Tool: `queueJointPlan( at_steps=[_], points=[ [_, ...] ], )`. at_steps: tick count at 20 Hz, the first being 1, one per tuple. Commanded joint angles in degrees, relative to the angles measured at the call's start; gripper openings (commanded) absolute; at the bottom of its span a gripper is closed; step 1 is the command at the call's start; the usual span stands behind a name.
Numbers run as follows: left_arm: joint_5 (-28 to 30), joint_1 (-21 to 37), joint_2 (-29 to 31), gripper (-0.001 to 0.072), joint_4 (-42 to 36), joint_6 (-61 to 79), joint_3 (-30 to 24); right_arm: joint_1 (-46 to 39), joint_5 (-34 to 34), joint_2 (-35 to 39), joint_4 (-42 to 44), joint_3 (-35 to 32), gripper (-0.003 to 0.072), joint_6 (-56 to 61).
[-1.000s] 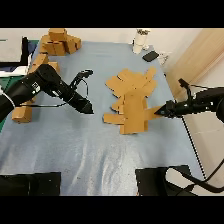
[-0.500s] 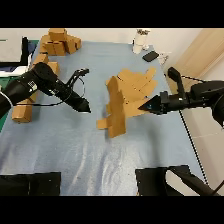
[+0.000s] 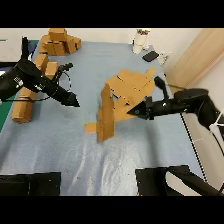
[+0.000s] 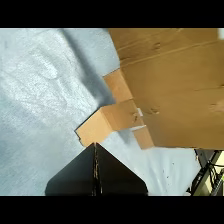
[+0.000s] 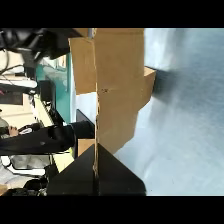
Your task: Fold the box.
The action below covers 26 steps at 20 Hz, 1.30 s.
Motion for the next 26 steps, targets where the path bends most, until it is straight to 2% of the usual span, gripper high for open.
queueJointPlan(
  at_steps=[1,4,6,11,16,18,24,26],
  points=[
    [-0.09,0.76,-0.15,0.0013,-0.04,0.22,0.0,2.99,9.64,-0.52,0.0,-8.83,0.0002,-5.79],
    [0.35,0.76,-0.46,0.0013,-0.04,0.22,0.0,6.95,17.55,-0.52,-2.16,-13.88,0.0001,-9.2],
    [0.31,0.76,-1.03,0.0013,-0.02,-0.35,0.0,9.46,20.83,-0.42,-6.75,-14.34,0.0001,-8.98],
    [0.74,0.76,-1.22,0.0013,-0.02,-1.38,0.0,9.62,20.63,2.47,-9.75,-9.81,0.0002,-7.1],
    [0.7,0.76,-1.22,0.0013,-0.02,-1.38,0.0,9.7,20.37,2.47,-26.01,-8.41,0.0002,1.29],
    [0.72,0.76,-1.22,0.0013,-0.04,-1.4,0.0,9.73,21.05,2.47,-29.57,-8.39,0.0002,2.47],
    [0.72,0.76,-1.27,0.0013,-0.04,-1.4,-0.02,10.95,20.61,2.45,-25.53,-8.46,0.0001,0.22],
    [0.7,0.74,-1.27,0.0024,-0.07,-1.38,-0.04,14.12,23.39,2.47,-23.98,-9.22,0.0002,-0.94]
  ],
)
